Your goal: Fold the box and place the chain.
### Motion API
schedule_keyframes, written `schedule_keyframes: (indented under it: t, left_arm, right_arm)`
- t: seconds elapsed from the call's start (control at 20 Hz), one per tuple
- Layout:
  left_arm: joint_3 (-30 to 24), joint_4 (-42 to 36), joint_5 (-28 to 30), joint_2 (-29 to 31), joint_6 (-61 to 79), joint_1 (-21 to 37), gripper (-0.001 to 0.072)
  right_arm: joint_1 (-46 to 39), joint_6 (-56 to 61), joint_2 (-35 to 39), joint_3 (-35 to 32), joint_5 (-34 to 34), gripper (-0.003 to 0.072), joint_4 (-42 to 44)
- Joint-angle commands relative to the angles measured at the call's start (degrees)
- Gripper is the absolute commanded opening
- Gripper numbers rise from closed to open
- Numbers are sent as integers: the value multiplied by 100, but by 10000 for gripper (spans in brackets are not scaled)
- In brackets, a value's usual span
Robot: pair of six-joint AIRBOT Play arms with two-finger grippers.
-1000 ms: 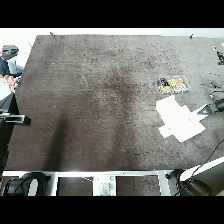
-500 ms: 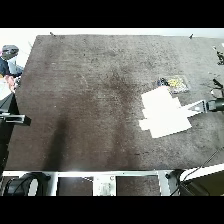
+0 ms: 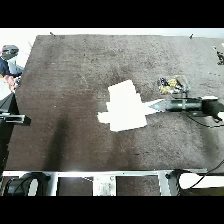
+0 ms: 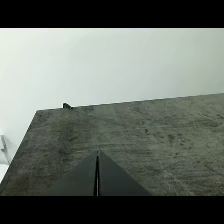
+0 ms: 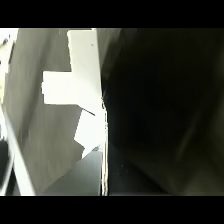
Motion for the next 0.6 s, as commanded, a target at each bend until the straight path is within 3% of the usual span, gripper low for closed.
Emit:
schedule_keyframes:
  t: [0.0,0.3,0.5,0.55]
  left_arm:
    - [-2,2,0,2,0,4,11]
    - [-2,0,-13,2,-11,4,11]
    - [-2,0,-306,-9,-146,4,14]
    - [-2,2,-455,-11,-101,4,223]
  right_arm:
    - [1287,17,223,-332,-1593,11,1460]
    - [2566,-50,214,-332,-4109,10,1648]
    - [2723,-389,186,-330,-4564,11,1650]
    - [2721,-411,186,-337,-4660,11,1644]
